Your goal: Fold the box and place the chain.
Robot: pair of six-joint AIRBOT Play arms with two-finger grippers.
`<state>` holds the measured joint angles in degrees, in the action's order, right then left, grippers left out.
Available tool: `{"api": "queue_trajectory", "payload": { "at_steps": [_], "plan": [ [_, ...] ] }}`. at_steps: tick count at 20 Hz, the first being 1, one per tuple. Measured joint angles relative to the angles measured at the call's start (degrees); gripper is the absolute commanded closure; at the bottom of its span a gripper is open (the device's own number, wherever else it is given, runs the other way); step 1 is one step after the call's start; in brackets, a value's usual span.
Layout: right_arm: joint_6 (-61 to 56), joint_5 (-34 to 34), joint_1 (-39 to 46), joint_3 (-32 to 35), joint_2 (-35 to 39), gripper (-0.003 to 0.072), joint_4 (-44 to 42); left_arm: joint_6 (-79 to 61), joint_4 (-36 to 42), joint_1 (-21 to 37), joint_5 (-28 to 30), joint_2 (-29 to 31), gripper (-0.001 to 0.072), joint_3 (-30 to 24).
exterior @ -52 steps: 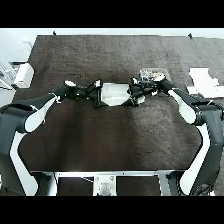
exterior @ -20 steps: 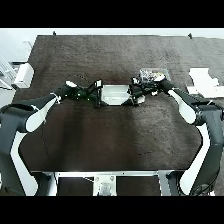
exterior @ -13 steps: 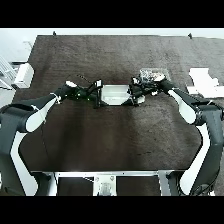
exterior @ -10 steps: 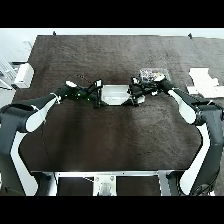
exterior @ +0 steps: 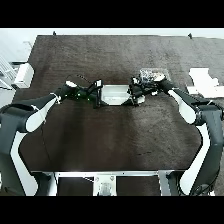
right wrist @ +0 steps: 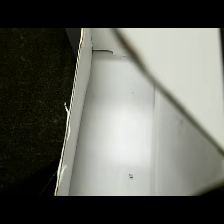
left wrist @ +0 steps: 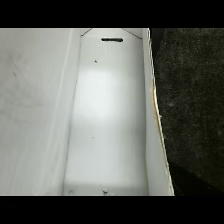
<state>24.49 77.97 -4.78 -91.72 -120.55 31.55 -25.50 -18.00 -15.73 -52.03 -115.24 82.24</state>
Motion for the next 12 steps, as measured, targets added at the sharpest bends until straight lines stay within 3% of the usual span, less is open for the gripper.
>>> {"api": "queue_trajectory", "payload": {
  "at_steps": [2, 3, 12],
  "plan": [
    [-0.46, 0.02, 0.00, 0.02, 0.00, 0.0435, 0.00, -0.02, 0.00, 0.00, 0.00, 0.00, 0.0240, 0.00],
    [-1.01, 0.02, 0.00, 0.02, 0.00, 0.0390, 0.02, -0.02, 0.00, 0.00, 0.00, 0.00, 0.0240, 0.00],
    [-2.47, 0.42, 0.28, 0.02, 0.00, 0.0374, -0.04, -0.02, 0.04, -0.02, 0.02, 0.00, 0.0240, 0.00]
  ]
}}
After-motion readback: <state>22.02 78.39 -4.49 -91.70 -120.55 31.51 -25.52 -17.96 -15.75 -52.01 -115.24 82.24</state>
